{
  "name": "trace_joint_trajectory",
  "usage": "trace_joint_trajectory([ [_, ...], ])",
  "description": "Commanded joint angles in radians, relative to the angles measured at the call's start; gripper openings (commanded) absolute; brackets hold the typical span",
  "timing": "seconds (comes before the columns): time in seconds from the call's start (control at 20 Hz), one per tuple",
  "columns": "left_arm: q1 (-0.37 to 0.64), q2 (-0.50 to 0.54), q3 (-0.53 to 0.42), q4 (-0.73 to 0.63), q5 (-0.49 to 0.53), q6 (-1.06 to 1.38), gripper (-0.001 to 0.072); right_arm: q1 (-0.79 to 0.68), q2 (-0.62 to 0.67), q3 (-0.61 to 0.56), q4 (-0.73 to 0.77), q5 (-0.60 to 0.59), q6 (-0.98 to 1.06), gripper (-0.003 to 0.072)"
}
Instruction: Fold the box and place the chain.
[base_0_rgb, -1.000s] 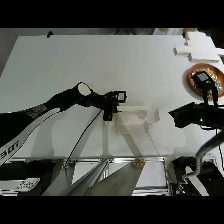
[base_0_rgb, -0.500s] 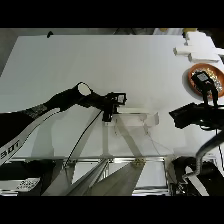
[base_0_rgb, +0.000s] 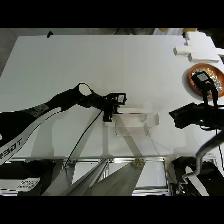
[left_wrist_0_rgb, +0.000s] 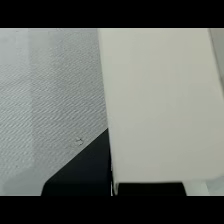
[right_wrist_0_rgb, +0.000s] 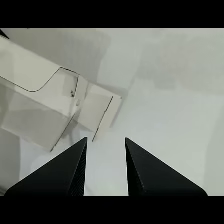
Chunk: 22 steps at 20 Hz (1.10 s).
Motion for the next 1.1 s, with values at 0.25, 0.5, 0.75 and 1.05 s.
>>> trace_joint_trajectory([
  [0.25, -0.001, -0.001, -0.001, 0.004, 0.001, 0.0, 0.0012, 0.001, 0.001, 0.001, 0.0, 0.02, 0.0, 0.0239],
  [0.5, -0.001, -0.001, -0.001, 0.004, 0.001, 0.0, 0.0012, 0.001, 0.0, 0.0, 0.07, 0.046, -0.126, 0.0236],
  [0.75, -0.001, -0.001, -0.001, 0.004, 0.0, -0.001, 0.0012, 0.001, -0.02, -0.061, 0.294, 0.036, -0.472, 0.0017],
  [1.05, -0.001, -0.001, -0.001, 0.004, 0.001, -0.001, 0.0012, 0.14, -0.064, -0.221, 0.32, 0.066, -0.78, 0.0016],
])
